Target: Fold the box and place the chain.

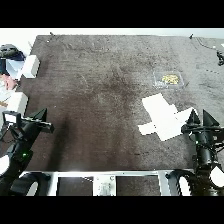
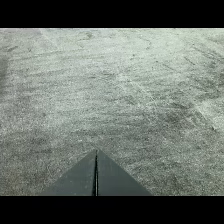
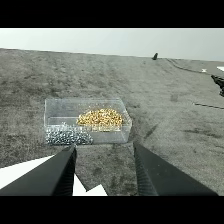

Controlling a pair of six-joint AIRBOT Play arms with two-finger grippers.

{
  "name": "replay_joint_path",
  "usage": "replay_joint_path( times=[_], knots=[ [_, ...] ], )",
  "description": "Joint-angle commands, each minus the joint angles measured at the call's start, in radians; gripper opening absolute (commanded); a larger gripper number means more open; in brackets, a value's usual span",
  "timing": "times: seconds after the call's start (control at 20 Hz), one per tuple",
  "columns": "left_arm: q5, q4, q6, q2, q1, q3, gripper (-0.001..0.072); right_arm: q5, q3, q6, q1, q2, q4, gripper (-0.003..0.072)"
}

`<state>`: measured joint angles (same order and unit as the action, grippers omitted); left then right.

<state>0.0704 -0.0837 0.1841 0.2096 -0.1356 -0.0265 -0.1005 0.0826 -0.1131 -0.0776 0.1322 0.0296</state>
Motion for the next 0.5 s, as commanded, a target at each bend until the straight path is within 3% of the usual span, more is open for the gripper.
replay_joint_path(
  times=[0.0, 0.25, 0.45],
  knots=[
    [0.000, 0.000, 0.000, -0.001, 0.000, 0.000, 0.0013, 0.000, -0.001, 0.000, -0.001, -0.001, 0.000, 0.0398],
    [0.000, 0.000, 0.000, -0.001, 0.000, 0.000, 0.0013, 0.015, -0.008, 0.074, -0.001, -0.001, -0.001, 0.0399],
    [0.000, 0.000, 0.000, -0.001, 0.000, 0.000, 0.0014, 0.010, -0.100, 0.077, -0.001, -0.022, -0.001, 0.0403]
  ],
)
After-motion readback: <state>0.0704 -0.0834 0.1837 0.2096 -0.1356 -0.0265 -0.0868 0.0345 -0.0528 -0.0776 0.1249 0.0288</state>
